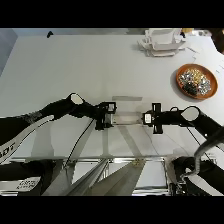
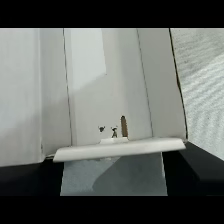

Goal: Fold the box and place the chain.

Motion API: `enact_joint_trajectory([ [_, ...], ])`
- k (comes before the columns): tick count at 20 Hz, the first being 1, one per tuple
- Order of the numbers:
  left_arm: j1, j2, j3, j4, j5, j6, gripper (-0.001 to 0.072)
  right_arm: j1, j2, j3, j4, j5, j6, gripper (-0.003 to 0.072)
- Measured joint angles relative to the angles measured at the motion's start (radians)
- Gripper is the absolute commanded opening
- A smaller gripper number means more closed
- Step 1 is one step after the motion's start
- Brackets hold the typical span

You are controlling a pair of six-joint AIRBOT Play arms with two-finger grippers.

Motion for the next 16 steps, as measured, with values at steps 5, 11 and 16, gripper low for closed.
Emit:
enact_joint_trajectory([
  [5, 0.0, 0.0, 0.0, 0.0, 0.0, 0.0, 0.0088, 0.0, -0.029, -0.002, 0.094, -0.007, -0.062, 0.0145],
  [11, 0.0, 0.0, 0.0, 0.0, 0.0, 0.0, 0.0088, 0.0, -0.072, -0.002, 0.211, -0.007, -0.123, 0.0186],
  [16, 0.0, 0.0, 0.0, -0.001, 0.0, 0.0, 0.0088, 0.0, -0.083, -0.002, 0.277, -0.002, -0.152, 0.04],
])
